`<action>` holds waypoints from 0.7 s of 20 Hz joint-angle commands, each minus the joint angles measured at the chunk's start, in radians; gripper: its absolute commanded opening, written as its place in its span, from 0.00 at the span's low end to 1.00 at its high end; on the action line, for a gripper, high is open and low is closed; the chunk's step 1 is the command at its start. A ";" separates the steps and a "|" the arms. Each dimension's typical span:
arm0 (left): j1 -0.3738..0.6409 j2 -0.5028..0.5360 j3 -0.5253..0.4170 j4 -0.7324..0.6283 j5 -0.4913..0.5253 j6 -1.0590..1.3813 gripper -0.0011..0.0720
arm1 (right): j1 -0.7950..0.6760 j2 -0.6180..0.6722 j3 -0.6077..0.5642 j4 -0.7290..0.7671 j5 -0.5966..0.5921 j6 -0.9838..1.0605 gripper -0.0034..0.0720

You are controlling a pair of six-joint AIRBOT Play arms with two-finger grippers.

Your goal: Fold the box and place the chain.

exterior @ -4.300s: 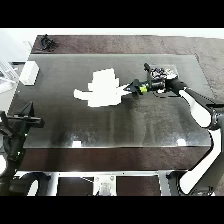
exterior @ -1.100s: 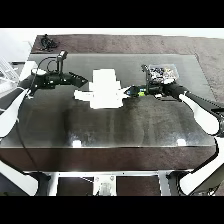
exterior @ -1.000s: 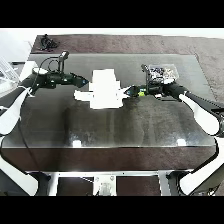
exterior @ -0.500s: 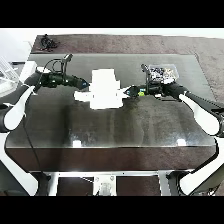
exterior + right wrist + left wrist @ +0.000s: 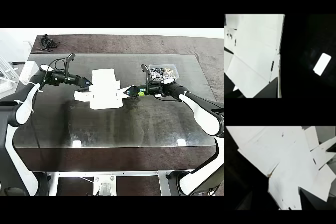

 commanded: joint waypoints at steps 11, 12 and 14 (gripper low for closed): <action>-0.029 -0.080 0.089 -0.060 -0.143 -0.020 0.82 | -0.001 0.001 0.000 -0.001 0.005 0.000 0.05; -0.037 -0.080 0.089 -0.058 -0.120 -0.019 0.74 | -0.001 0.001 0.000 -0.001 0.005 0.000 0.06; -0.038 -0.080 0.089 -0.066 -0.103 -0.019 0.72 | -0.001 0.001 0.000 -0.001 0.005 0.000 0.05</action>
